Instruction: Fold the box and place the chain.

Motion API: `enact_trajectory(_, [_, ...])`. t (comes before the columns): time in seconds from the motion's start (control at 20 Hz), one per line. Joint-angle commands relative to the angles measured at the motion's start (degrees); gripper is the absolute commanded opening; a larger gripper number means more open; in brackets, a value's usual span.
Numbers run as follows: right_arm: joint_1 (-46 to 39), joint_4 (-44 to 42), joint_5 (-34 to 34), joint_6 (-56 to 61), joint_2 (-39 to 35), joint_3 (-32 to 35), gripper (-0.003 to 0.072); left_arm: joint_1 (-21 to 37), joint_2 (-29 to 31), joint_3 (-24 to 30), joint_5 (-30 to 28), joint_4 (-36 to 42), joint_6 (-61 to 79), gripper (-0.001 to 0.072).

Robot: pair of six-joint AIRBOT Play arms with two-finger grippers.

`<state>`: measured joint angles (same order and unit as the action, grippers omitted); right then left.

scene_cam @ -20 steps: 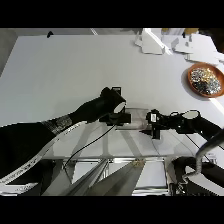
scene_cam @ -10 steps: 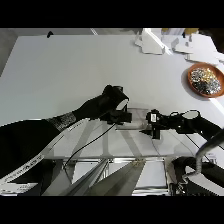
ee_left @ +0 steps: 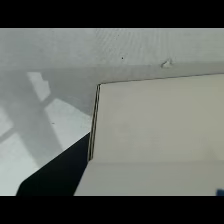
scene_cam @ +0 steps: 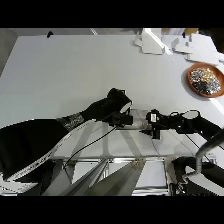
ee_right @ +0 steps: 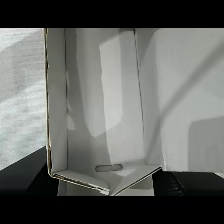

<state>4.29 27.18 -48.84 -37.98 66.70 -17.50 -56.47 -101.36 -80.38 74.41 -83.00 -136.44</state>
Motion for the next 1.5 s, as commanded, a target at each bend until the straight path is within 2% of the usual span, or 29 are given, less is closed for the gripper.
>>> enact_trajectory(0.0, [0.04,-0.02,-0.02,0.02,-0.02,0.02,0.043,-0.42,-0.92,-0.04,-0.68,0.68,0.13,0.0096])
enact_trajectory(0.05, [0.02,-0.02,-0.02,0.02,0.0,0.02,0.043,-0.39,-0.94,-0.04,-0.68,0.68,0.13,0.0022])
enact_trajectory(0.1, [0.04,-0.02,-0.02,0.02,-0.02,0.02,0.043,-0.39,-0.94,-0.07,-0.68,0.68,0.11,0.0002])
enact_trajectory(0.25, [0.04,-0.02,-0.02,0.02,-0.02,0.02,0.043,-0.37,-0.92,-0.07,-0.46,0.68,0.07,0.0002])
enact_trajectory(0.35, [0.04,-0.02,-0.02,0.02,-0.02,0.02,0.043,-0.07,-0.74,-0.07,0.04,0.7,0.11,0.0027])
enact_trajectory(0.45, [0.04,-0.02,-0.02,0.02,-0.02,0.02,0.043,0.46,0.11,-0.07,0.22,0.72,0.13,0.011])
enact_trajectory(0.95, [0.04,-0.02,-0.02,0.02,-0.02,0.02,0.043,0.9,1.07,-0.02,-0.44,-0.2,0.13,0.0111])
enact_trajectory(1.0, [0.04,-0.02,-0.02,0.02,-0.02,0.02,0.043,0.9,1.07,-0.02,-0.39,-0.15,0.13,0.008])
enact_trajectory(1.05, [0.04,-0.02,-0.02,0.02,-0.02,0.02,0.043,0.9,1.07,-0.02,-0.26,-0.15,0.15,0.0004])
enact_trajectory(1.2, [0.04,-0.02,-0.02,0.02,-0.02,0.02,0.043,1.05,1.16,-0.02,0.52,0.5,0.37,0.0002])
enact_trajectory(1.25, [0.04,-0.02,-0.02,0.02,-0.02,0.02,0.043,1.25,1.38,-0.02,0.87,1.05,1.95,0.004])
enact_trajectory(1.3, [0.04,-0.02,0.0,0.02,-0.02,0.02,0.043,1.55,1.77,-0.02,1.07,1.68,3.58,0.0119])
enact_trajectory(1.4, [0.04,-0.02,-0.02,0.02,-0.02,0.02,0.043,2.36,3.21,-0.02,1.36,2.86,6.73,0.0327])
enact_trajectory(1.45, [0.04,-0.02,-0.02,0.02,-0.02,0.02,0.043,2.95,4.37,-0.02,1.53,3.1,8.85,0.0392])
